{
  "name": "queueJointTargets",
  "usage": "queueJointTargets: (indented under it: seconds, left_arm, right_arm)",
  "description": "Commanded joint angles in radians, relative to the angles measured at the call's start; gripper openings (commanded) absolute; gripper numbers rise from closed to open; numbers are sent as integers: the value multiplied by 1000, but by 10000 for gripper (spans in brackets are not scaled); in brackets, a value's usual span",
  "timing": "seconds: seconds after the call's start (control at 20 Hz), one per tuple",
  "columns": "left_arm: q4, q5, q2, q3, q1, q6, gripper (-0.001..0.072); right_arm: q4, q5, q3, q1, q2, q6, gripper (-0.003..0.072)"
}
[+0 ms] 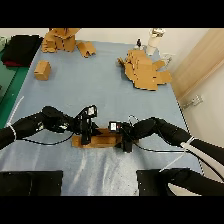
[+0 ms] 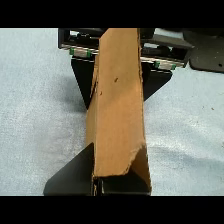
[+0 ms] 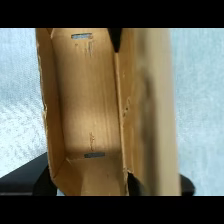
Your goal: Fold the box.
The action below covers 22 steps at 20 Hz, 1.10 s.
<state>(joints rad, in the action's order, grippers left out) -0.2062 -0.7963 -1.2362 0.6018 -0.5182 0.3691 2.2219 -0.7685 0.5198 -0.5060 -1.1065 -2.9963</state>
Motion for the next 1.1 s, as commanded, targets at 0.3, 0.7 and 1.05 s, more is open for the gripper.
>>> queueJointTargets:
  seconds: [0.3,0.7,1.05]
  left_arm:
    - [26,-3,1,1,0,0,12]
    - [27,-24,1,2,1,-76,12]
    - [27,-22,2,2,2,-75,14]
  right_arm:
    - [0,0,0,-1,-1,1,490]
    - [0,-4,0,-1,0,1,490]
    - [0,-4,0,-1,0,1,490]
